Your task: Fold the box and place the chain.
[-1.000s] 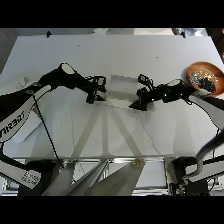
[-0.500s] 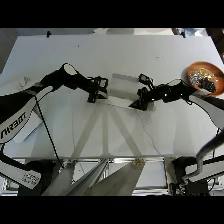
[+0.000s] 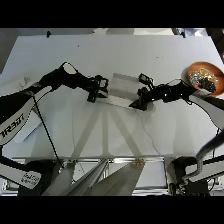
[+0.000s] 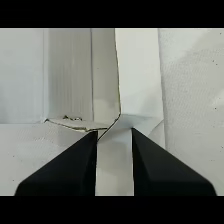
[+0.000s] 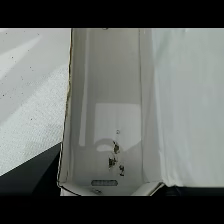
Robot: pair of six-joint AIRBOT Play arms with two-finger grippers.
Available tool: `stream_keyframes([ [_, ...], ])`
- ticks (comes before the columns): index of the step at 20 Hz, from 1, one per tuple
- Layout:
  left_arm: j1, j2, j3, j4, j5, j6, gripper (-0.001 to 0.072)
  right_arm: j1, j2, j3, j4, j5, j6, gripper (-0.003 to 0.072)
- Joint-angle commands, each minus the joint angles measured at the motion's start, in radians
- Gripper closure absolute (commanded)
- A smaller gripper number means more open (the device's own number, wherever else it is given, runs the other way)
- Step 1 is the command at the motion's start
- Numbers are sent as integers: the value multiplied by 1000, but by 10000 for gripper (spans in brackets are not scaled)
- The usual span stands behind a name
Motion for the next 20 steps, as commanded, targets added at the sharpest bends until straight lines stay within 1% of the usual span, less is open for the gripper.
stream_keyframes([
  [1, 1, 11, 0, 5, -1, 6, 499, 1, 0, 0, -1, 2, 1, 287],
  [3, 0, 11, 0, 0, -2, 6, 499, 1, 0, 0, -1, 2, 1, 287],
  [8, -2, 11, 0, -70, -16, 6, 499, 1, 0, 0, -1, 2, 1, 287],
  [11, -2, 11, 0, -78, -18, 6, 499, 1, 0, 0, -1, 2, 1, 287],
  [14, -2, 11, 0, -78, -46, 6, 502, 1, 0, 0, -1, 2, 1, 287],
  [15, -2, 10, 0, -78, -54, 6, 521, 1, 0, 0, -1, 2, 1, 287],
  [16, -2, 9, -1, -77, -59, 6, 572, 1, 0, 0, -1, 2, 1, 287],
  [20, -9, 8, -1, -80, -61, 6, 568, 1, 0, 0, -1, 2, 1, 287],
])
